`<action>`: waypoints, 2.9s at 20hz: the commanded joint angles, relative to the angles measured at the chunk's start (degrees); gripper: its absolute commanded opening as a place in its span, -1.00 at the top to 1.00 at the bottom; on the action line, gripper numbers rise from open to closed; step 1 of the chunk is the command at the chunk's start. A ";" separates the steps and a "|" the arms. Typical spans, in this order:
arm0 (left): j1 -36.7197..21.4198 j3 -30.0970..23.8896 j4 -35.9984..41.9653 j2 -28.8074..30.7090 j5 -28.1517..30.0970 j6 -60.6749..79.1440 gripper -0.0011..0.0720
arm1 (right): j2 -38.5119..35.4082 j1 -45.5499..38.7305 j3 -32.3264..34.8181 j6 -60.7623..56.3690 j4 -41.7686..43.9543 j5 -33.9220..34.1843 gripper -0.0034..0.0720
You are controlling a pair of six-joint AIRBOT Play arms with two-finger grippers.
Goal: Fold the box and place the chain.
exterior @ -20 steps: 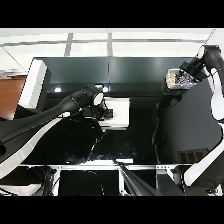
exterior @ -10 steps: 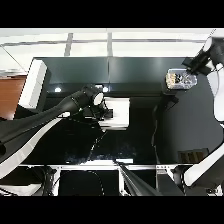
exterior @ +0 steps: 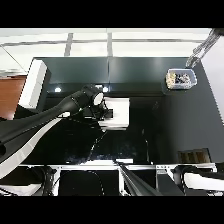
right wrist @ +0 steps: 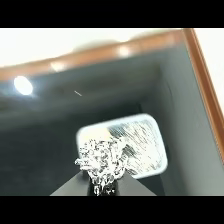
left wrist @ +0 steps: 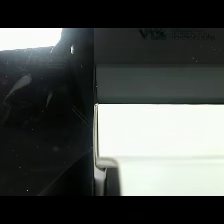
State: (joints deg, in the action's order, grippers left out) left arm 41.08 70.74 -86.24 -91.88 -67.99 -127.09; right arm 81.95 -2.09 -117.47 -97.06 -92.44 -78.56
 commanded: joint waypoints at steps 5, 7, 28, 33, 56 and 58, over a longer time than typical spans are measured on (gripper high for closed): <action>0.00 0.07 -0.02 0.02 -0.04 0.02 0.90 | -10.75 7.80 0.39 7.21 16.11 -12.39 0.86; 0.00 0.07 -0.04 0.02 -0.02 0.02 0.90 | -11.23 12.24 2.21 7.32 17.94 -16.35 0.87; -0.02 0.07 -0.04 0.02 -0.02 0.02 0.90 | -10.23 34.01 55.69 4.61 33.86 27.34 0.67; 0.00 0.07 -0.02 0.02 -0.02 0.00 0.90 | -12.72 29.75 55.36 4.79 32.06 21.18 0.05; -17.38 -16.68 -10.01 27.12 -3.37 19.76 -0.96 | -27.36 18.16 67.78 5.35 14.40 8.31 0.07; -29.29 -24.65 10.34 28.68 7.67 31.56 -0.96 | -27.36 18.16 67.78 4.92 14.43 8.41 0.07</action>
State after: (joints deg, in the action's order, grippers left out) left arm 24.62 55.55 -93.54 -67.24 -70.24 -108.14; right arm 54.63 16.03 -49.93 -91.53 -78.02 -70.32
